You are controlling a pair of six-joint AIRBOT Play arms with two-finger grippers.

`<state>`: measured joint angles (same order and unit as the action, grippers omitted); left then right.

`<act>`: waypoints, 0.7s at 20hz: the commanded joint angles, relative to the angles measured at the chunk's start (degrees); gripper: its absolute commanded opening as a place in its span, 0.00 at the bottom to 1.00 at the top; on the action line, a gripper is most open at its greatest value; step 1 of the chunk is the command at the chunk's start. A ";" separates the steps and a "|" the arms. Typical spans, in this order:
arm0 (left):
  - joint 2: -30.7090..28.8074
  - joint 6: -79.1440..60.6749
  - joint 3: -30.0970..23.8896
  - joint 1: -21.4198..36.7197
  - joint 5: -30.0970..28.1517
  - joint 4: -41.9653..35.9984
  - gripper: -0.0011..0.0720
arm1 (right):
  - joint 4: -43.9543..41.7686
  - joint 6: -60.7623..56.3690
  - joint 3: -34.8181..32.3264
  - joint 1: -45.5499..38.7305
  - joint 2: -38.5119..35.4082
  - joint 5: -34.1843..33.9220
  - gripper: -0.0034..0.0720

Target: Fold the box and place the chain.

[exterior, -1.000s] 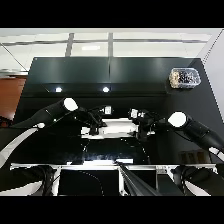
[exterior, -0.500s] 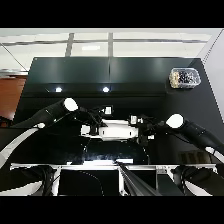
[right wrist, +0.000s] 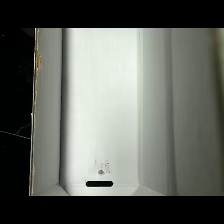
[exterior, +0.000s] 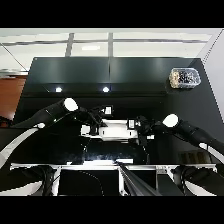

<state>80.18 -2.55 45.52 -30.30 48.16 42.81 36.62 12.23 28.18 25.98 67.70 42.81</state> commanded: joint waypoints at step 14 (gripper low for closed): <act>-0.02 0.04 0.04 0.00 0.09 -0.24 0.05 | -0.22 0.39 0.00 -0.37 1.62 -1.88 0.98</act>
